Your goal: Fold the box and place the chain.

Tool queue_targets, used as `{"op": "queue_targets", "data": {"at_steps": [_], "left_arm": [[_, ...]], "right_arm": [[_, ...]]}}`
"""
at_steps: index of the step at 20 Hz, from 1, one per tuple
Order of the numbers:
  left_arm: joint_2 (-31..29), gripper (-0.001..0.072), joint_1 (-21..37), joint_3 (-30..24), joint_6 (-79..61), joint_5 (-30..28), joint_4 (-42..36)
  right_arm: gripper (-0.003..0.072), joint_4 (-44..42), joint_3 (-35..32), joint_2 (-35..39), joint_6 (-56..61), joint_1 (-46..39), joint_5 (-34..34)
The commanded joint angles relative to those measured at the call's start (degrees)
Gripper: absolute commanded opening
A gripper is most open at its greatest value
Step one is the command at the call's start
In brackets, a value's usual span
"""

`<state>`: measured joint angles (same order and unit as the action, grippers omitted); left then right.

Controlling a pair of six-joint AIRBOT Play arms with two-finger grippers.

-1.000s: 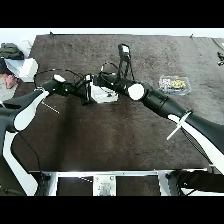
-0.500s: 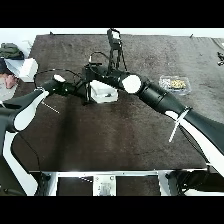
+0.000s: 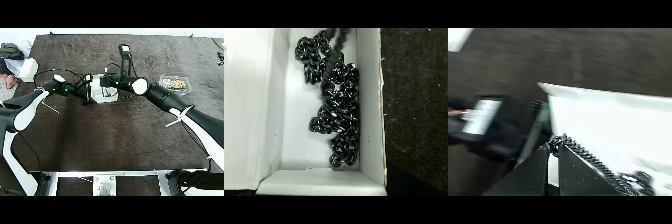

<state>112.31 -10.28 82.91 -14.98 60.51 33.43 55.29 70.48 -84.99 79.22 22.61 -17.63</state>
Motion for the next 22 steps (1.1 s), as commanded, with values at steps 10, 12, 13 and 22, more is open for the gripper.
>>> {"op": "queue_targets", "data": {"at_steps": [10,12,13,22], "left_arm": [[0.02,0.0463,-0.02,-0.02,0.0,0.02,0.02],[0.02,0.0462,-0.02,-0.02,0.0,0.04,0.02],[0.02,0.0462,-0.02,-0.02,0.0,0.04,0.02],[0.02,0.0462,-0.02,-0.02,0.0,0.04,0.02]], "right_arm": [[0.0439,10.14,-17.35,12.79,3.06,-17.99,-5.46],[0.044,10.08,-22.77,13.99,6.93,-25.59,-3.28],[0.044,10.05,-24.52,13.33,8.22,-29.03,-2.51],[0.044,4.22,-20.09,-2.8,9.16,-33.29,7.8]]}}
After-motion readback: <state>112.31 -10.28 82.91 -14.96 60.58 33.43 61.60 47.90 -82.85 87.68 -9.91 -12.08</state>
